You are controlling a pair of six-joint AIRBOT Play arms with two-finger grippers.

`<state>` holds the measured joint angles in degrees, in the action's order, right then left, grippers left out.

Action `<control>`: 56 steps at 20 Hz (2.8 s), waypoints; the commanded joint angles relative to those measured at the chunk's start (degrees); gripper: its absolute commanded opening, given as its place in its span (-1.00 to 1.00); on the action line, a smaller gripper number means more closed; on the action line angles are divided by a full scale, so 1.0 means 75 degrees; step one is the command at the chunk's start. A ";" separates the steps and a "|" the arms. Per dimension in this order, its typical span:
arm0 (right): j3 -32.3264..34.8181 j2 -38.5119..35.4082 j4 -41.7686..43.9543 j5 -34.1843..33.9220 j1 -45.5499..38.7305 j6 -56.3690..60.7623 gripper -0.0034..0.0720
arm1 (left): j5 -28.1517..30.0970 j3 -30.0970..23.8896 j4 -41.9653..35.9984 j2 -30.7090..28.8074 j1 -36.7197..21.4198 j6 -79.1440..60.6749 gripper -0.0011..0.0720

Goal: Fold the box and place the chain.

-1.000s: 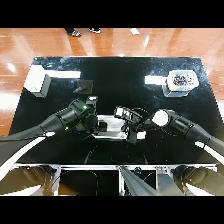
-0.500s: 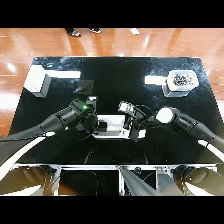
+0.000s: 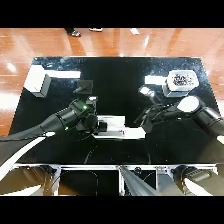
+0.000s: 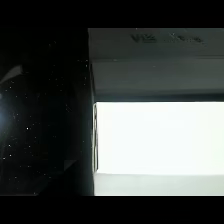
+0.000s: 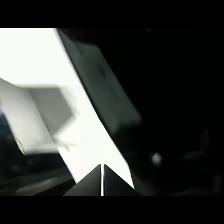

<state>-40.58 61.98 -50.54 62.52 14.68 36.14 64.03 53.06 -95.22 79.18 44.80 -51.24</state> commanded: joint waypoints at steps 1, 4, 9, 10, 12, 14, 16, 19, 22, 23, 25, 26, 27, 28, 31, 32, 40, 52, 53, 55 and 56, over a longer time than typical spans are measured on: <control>0.0117 -0.0134 -0.0857 0.1262 -0.1565 0.2643 -0.82 | 0.0003 0.0000 -0.0003 0.0000 -0.0003 0.0003 -0.91; 0.1061 -0.0122 -0.0697 0.0309 -0.2232 0.4398 -0.82 | 0.0006 0.0000 -0.0035 0.0000 -0.0003 0.0006 -0.91; 0.2148 0.0315 0.0513 -0.0379 -0.1399 0.4406 -0.82 | 0.0000 0.0000 -0.0029 0.0000 -0.0026 0.0003 -0.91; 0.2148 0.0414 0.0644 -0.0673 -0.1090 0.4406 -0.82 | -0.0009 0.0006 -0.0026 0.0000 -0.0038 0.0003 -0.91; 0.2145 0.0592 0.1011 -0.1134 -0.0530 0.4406 -0.82 | 0.0000 0.0012 -0.0023 0.0000 -0.0035 0.0003 -0.91; 0.2142 0.0769 0.1303 -0.1486 -0.0096 0.4403 -0.82 | -0.0003 0.0012 -0.0023 0.0000 -0.0035 0.0003 -0.91; 0.2130 0.0866 0.1603 -0.1705 0.0157 0.4237 -0.82 | -0.0003 0.0012 -0.0026 0.0000 -0.0035 0.0003 -0.91; 0.2034 0.0866 0.2279 -0.1711 0.0303 0.3570 -0.82 | 0.0000 0.0012 -0.0032 0.0000 -0.0035 0.0003 -0.91; 0.1894 0.0866 0.2678 -0.1373 0.0297 0.3209 -0.32 | 0.0003 0.0012 -0.0032 0.0000 -0.0020 0.0003 -0.91; 0.1804 0.0866 0.2664 -0.1180 0.0297 0.3191 0.22 | 0.0003 0.0012 -0.0032 0.0000 -0.0020 0.0003 -0.91; 0.1606 0.0866 0.2675 -0.0737 0.0297 0.2967 0.23 | 0.0003 0.0012 -0.0032 0.0000 -0.0020 0.0003 -0.91; 0.1512 0.0866 0.2669 -0.0606 0.0297 0.2967 0.23 | 0.0006 0.0012 -0.0032 0.0000 -0.0020 0.0003 -0.91; 0.1425 0.0866 0.2667 -0.0577 0.0297 0.2967 0.23 | 0.0003 0.0012 -0.0032 0.0000 -0.0020 0.0003 -0.91; 0.1355 0.0866 0.2672 -0.0571 0.0300 0.2970 0.23 | 0.0003 0.0012 -0.0035 0.0000 -0.0020 0.0003 -0.91; 0.1195 0.0866 0.2684 -0.0554 0.0297 0.2975 0.62 | 0.0012 0.0012 -0.0035 0.0000 -0.0020 0.0003 -0.91; 0.1151 0.0866 0.2687 -0.0510 0.0300 0.2975 0.62 | 0.0015 0.0012 -0.0035 0.0000 -0.0020 0.0003 -0.91; 0.0927 0.0866 0.2611 -0.0583 0.0764 0.3675 0.62 | 0.0015 0.0012 -0.0035 0.0000 -0.0020 0.0003 -0.91; -0.0583 0.0871 -0.3905 -0.2247 0.3891 1.1182 0.56 | 0.0006 0.0012 -0.0029 0.0000 -0.0020 0.0003 -0.91; -0.0670 0.0906 -0.4281 -0.2139 0.4042 1.1613 0.39 | 0.0003 0.0012 -0.0026 0.0000 -0.0020 0.0003 -0.91; -0.0871 0.1093 -0.4514 -0.1833 0.4264 1.1899 0.36 | 0.0000 0.0012 -0.0020 0.0000 -0.0020 0.0003 -0.91; -0.0988 0.1224 -0.4558 -0.1734 0.4366 1.1992 0.36 | 0.0000 0.0012 0.0000 0.0000 -0.0020 0.0003 -0.91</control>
<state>-45.67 69.65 -76.88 47.51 44.42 117.12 64.10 53.10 -95.44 79.18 44.60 -51.20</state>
